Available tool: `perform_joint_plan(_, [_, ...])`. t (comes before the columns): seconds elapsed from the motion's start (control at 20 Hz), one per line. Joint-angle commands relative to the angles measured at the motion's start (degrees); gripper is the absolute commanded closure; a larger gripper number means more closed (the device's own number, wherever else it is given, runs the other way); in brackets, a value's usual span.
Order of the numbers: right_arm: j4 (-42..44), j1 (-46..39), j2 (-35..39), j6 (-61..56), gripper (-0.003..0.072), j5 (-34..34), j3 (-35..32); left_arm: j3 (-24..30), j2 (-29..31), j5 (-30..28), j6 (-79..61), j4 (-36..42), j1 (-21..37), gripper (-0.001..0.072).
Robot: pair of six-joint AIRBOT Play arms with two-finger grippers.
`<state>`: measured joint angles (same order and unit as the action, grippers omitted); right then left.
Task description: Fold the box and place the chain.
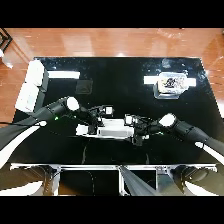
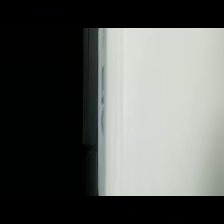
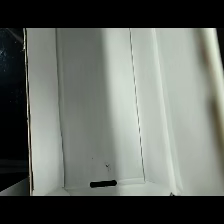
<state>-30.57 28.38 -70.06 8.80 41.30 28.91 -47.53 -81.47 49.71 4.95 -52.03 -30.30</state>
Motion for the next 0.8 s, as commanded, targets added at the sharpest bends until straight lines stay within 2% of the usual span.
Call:
perform_joint_plan(0.0, [-0.79, 0.79, -0.09, -0.22, -0.001, -0.52, 0.02, 0.04, 0.04, 0.0, 0.0, -0.04, -0.04, 0.0689])
perform_joint_plan(0.15, [-3.8, 3.04, -0.28, -1.86, -0.001, -2.01, 0.0, 0.04, 0.04, 0.0, 0.0, -0.02, -0.04, 0.0689])
perform_joint_plan(0.6, [-3.93, 3.28, -0.35, -2.8, 0.0, -2.99, 0.0, 0.04, 0.04, 0.42, 0.0, -0.02, -0.04, 0.0689])
perform_joint_plan(0.65, [-3.93, 3.28, -0.35, -2.8, 0.016, -2.99, 0.0, 0.04, 0.04, 0.57, -0.02, -0.02, -0.04, 0.0689])
perform_joint_plan(0.7, [-3.91, 3.28, -0.35, -2.82, 0.0214, -2.99, 0.0, 0.04, 0.04, 0.79, 0.0, -0.02, -0.04, 0.0689])
perform_joint_plan(0.75, [-3.91, 3.28, -0.35, -2.82, 0.0218, -2.99, 0.0, 0.04, 0.04, 1.44, -0.02, -0.02, -0.04, 0.0688])
